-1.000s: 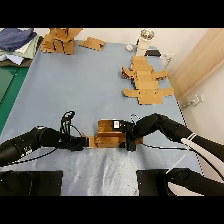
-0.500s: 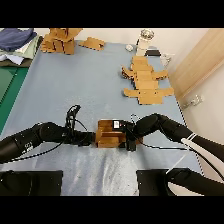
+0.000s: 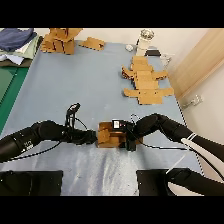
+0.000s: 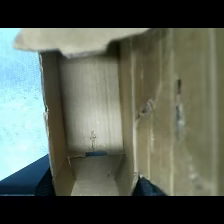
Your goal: Fold the box.
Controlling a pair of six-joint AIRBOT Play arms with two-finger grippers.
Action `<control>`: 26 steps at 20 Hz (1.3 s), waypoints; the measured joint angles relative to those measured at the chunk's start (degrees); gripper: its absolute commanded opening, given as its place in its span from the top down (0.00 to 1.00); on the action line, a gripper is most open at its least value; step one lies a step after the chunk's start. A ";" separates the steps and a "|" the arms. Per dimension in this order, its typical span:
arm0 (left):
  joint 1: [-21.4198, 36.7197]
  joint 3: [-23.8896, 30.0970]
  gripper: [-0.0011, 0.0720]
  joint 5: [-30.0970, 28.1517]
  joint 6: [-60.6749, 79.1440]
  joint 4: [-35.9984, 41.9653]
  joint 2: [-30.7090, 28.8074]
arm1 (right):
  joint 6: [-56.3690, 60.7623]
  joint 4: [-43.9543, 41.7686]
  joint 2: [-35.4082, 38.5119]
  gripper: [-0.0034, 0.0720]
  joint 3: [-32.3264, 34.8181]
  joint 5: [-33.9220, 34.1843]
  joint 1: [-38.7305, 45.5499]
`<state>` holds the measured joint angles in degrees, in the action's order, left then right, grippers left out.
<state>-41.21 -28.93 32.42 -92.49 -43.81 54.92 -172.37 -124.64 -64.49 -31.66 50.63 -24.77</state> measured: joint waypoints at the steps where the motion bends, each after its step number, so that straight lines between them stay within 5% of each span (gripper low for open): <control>1: 0.52 0.00 0.52 0.50 0.02 0.04 0.00 | 0.00 0.00 0.00 0.33 0.00 -0.02 0.00; 19: 4.00 -3.96 0.48 3.72 5.20 3.39 0.37 | 0.00 -0.02 0.00 0.33 0.00 -0.02 0.00; 20: 4.00 -4.00 0.43 3.41 6.03 4.17 0.42 | 0.00 -0.02 0.00 0.33 0.00 0.00 0.00; 21: 4.00 -4.00 0.22 3.37 6.64 4.74 0.44 | 0.00 -0.02 0.00 0.33 0.02 -0.02 0.00; 26: 4.00 -4.04 0.22 3.28 8.26 7.06 0.55 | 0.00 -0.02 0.00 0.33 0.02 -0.02 0.00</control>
